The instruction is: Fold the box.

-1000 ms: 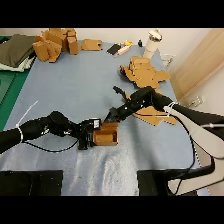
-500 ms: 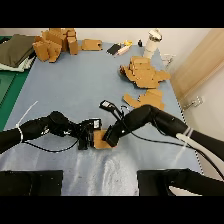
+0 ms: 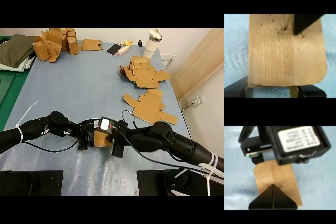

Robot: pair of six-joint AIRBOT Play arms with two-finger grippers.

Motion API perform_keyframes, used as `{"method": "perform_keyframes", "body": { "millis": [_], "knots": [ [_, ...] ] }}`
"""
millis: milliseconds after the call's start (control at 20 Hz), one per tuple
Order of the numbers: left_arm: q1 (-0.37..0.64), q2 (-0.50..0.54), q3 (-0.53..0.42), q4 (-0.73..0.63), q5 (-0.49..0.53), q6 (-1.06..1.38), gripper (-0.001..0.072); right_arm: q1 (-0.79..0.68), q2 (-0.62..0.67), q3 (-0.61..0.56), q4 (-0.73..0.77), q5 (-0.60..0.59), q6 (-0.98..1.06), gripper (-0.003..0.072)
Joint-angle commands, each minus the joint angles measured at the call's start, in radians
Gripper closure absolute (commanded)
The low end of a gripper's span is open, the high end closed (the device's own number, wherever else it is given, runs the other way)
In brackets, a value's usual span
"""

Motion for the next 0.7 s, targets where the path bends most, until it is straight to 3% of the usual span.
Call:
{"method": "perform_keyframes", "body": {
  "millis": [0, 250, 300, 350, 400, 550, 650],
  "knots": [
    [0.000, 0.000, 0.001, 0.000, 0.000, 0.000, 0.0257, 0.071, 0.068, -0.070, -0.232, 0.077, 0.016, 0.0682],
    [0.000, 0.000, 0.001, 0.000, 0.000, 0.000, 0.0257, 0.174, 0.071, -0.120, -0.391, 0.129, 0.026, 0.0665],
    [0.000, 0.000, 0.000, 0.000, 0.000, 0.000, 0.0257, 0.180, 0.071, -0.123, -0.396, 0.133, 0.025, 0.0598],
    [0.000, 0.000, 0.001, 0.000, 0.000, 0.000, 0.0257, 0.185, 0.071, -0.123, -0.396, 0.132, 0.024, 0.0459],
    [0.000, 0.000, 0.001, 0.000, 0.000, 0.001, 0.0257, 0.193, 0.072, -0.123, -0.397, 0.131, 0.021, 0.0384],
    [0.000, 0.000, 0.001, 0.000, 0.000, 0.000, 0.0257, 0.195, 0.064, -0.124, -0.456, 0.144, 0.022, 0.0381],
    [0.000, 0.000, 0.001, 0.000, 0.000, 0.000, 0.0257, 0.195, 0.049, -0.124, -0.481, 0.171, 0.022, 0.0262]
  ]
}}
